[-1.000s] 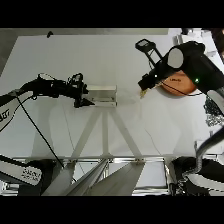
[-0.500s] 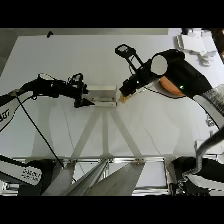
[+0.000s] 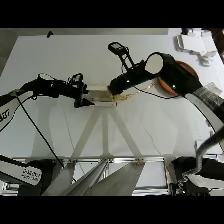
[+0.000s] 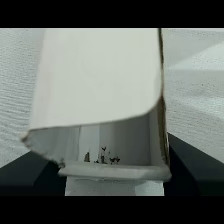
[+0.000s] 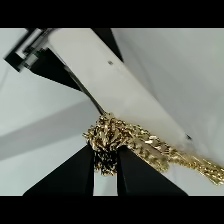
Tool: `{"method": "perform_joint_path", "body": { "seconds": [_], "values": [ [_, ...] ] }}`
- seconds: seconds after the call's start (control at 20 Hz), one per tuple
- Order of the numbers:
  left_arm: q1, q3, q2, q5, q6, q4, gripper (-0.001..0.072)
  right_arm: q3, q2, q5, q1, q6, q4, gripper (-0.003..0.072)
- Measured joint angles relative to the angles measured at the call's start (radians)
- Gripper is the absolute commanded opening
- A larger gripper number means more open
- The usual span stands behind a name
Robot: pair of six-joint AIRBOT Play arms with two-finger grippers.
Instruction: Fold the box and place the chain.
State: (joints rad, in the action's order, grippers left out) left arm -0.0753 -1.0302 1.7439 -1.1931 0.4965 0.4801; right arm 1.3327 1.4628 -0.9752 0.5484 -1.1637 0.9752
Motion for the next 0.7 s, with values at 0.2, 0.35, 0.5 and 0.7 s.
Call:
{"method": "perform_joint_path", "body": {
  "seconds": [0.2, 0.35, 0.5, 0.7],
  "values": [
    [0.0, 0.0, 0.0, 0.0, 0.0, 0.0, 0.0375, 0.0, 0.048, 0.057, 0.0, 0.09, -0.134, 0.0012],
    [0.0, 0.0, 0.0, 0.0, 0.0, 0.0, 0.0375, 0.0, 0.08, 0.096, 0.0, 0.133, -0.176, 0.0011],
    [0.0, 0.0, 0.0, 0.0, 0.0, 0.0, 0.0375, 0.0, 0.086, 0.11, -0.003, 0.149, -0.15, 0.0011],
    [0.0, 0.0, 0.0, 0.0, 0.0, 0.0, 0.0375, 0.0, 0.044, 0.099, -0.036, 0.112, -0.043, 0.0011]
  ]
}}
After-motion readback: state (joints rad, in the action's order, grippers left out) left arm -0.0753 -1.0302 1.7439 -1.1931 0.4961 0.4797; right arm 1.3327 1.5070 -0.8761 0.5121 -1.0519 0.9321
